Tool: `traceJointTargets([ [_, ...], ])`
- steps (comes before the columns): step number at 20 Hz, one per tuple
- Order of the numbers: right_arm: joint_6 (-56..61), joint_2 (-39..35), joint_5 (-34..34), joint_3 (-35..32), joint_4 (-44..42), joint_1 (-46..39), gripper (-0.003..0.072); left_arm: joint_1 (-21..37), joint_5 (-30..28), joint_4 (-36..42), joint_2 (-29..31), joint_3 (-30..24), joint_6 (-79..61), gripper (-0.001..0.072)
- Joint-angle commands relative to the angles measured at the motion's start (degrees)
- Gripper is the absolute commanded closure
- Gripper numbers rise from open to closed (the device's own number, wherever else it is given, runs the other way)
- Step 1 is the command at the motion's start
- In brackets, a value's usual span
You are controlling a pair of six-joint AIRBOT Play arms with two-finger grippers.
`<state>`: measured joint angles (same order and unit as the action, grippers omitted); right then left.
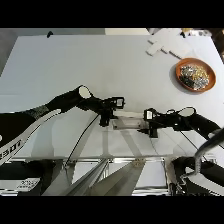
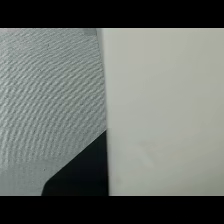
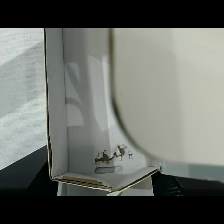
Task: Fold the box and place the chain.
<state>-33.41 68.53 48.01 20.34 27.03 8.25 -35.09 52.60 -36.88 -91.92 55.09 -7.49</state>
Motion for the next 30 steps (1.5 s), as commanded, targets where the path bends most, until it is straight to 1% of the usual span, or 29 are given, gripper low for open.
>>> traceJointTargets([
  [1,-0.1,0.0,-1.0,0.0,0.1,0.0,0.0293,0.0,-0.1,0.0,0.0,0.0,0.0,0.0698],
  [22,-0.1,0.0,-1.0,0.0,0.1,0.0,0.0292,0.0,0.3,0.0,0.0,0.0,0.2,0.0692],
  [23,-0.1,0.0,-1.0,0.0,0.1,0.0,0.0292,0.0,0.8,0.0,0.0,0.0,0.2,0.0643],
  [25,-0.1,0.0,-1.0,0.0,0.1,0.0,0.0292,0.2,1.0,-0.1,0.5,0.0,0.6,0.0370],
  [26,-0.1,0.0,-1.0,0.0,0.1,0.0,0.0292,0.2,0.8,-0.3,1.1,0.0,1.9,0.0314],
  [28,-0.1,0.0,-1.0,0.0,0.1,0.0,0.0292,0.2,0.9,-3.5,3.1,0.0,4.7,0.0312],
  [29,-0.1,0.0,-1.0,0.0,0.1,0.0,0.0292,0.2,1.0,-6.6,4.3,0.0,7.0,0.0293],
  [30,-0.1,0.0,-1.0,0.0,0.1,0.0,0.0292,0.2,1.2,-11.0,5.6,0.0,10.9,0.0293],
])
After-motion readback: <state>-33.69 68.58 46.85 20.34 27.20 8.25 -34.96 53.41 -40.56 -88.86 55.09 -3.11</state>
